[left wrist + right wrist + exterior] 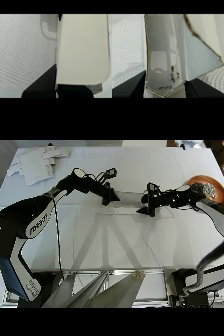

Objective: Fold the box and place the chain.

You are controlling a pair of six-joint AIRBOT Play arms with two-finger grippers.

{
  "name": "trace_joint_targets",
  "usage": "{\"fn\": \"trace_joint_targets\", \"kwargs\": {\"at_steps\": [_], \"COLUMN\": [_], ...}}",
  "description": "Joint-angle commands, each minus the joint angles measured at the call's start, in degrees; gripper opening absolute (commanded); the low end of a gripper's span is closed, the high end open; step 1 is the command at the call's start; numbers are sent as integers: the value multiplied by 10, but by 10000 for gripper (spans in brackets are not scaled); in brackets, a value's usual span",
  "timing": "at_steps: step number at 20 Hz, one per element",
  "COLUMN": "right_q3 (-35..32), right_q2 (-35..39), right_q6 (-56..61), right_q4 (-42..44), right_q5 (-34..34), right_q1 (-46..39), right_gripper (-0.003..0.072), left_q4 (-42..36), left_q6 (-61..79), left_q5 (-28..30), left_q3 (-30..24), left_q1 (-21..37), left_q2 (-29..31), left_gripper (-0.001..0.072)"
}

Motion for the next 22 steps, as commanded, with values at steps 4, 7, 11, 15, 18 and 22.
{"fn": "trace_joint_targets", "kwargs": {"at_steps": [4,7,11,15,18,22], "right_q3": [0,0,0,0,0,0], "right_q2": [0,0,0,0,0,0], "right_q6": [0,0,0,0,0,0], "right_q4": [0,0,0,0,0,0], "right_q5": [0,0,0,0,0,0], "right_q1": [1,1,1,1,1,1], "right_gripper": [186,186,186,186,186,186], "left_q4": [0,0,0,0,0,0], "left_q6": [0,0,0,0,0,0], "left_q5": [0,-7,-11,-17,-17,-17], "left_q3": [0,0,0,0,0,0], "left_q1": [0,0,0,1,1,0], "left_q2": [0,0,0,0,1,1], "left_gripper": [10,11,15,205,235,247]}}
